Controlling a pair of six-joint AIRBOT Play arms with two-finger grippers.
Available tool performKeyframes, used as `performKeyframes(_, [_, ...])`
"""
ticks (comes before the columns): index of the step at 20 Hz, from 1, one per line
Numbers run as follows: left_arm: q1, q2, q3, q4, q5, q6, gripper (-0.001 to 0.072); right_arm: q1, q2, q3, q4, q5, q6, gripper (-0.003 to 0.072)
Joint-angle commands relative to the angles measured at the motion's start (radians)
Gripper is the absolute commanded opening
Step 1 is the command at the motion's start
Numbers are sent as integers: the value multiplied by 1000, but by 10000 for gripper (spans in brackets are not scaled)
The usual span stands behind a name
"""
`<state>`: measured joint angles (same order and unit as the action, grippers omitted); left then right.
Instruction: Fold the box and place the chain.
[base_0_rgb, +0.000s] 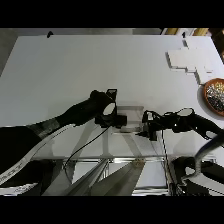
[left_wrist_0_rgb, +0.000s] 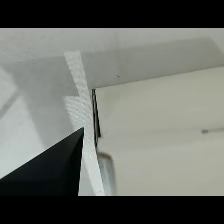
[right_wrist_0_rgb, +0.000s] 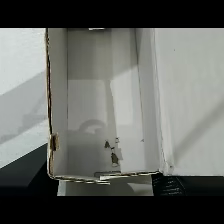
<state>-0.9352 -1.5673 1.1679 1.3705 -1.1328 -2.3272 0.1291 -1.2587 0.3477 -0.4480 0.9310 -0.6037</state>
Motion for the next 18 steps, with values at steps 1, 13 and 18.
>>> performKeyframes(1, [-20, -35, 19, 37, -24, -92, 384, 0, 0, 0, 0, 0, 0, 337])
performKeyframes(13, [-20, -55, 19, 52, -46, -142, 142, 0, 0, 0, 0, 0, 0, 337])
performKeyframes(18, [-27, -59, 19, 59, -65, -138, 5, 0, 0, 0, 0, 0, 0, 337])
